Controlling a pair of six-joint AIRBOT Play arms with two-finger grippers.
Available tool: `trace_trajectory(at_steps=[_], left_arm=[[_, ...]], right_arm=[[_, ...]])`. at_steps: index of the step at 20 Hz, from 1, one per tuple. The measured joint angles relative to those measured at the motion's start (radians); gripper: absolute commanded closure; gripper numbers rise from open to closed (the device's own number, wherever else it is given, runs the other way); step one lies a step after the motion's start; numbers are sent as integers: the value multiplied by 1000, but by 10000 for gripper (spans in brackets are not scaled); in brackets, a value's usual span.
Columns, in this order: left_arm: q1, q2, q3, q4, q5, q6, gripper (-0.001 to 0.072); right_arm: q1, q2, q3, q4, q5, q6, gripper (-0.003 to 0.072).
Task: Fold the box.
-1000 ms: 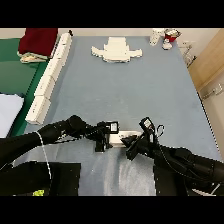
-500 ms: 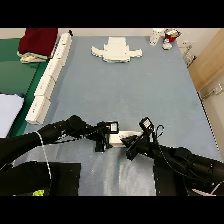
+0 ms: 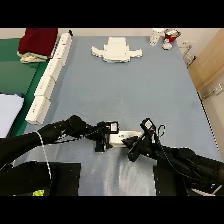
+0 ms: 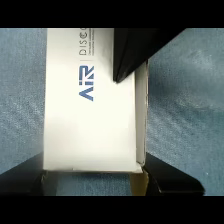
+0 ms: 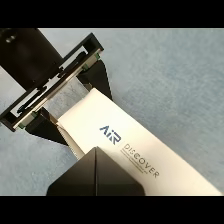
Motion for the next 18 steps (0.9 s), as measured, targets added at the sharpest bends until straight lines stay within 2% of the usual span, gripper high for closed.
trace_trajectory(at_steps=[14,16,18], left_arm=[[0,0,0,0,0,0,256],[0,0,0,0,0,0,257],[0,0,0,0,0,0,257]], right_arm=[[-5,41,24,-92,-2,-1,681],[-31,61,37,-102,-39,0,681],[-90,71,71,-145,-152,0,681]])
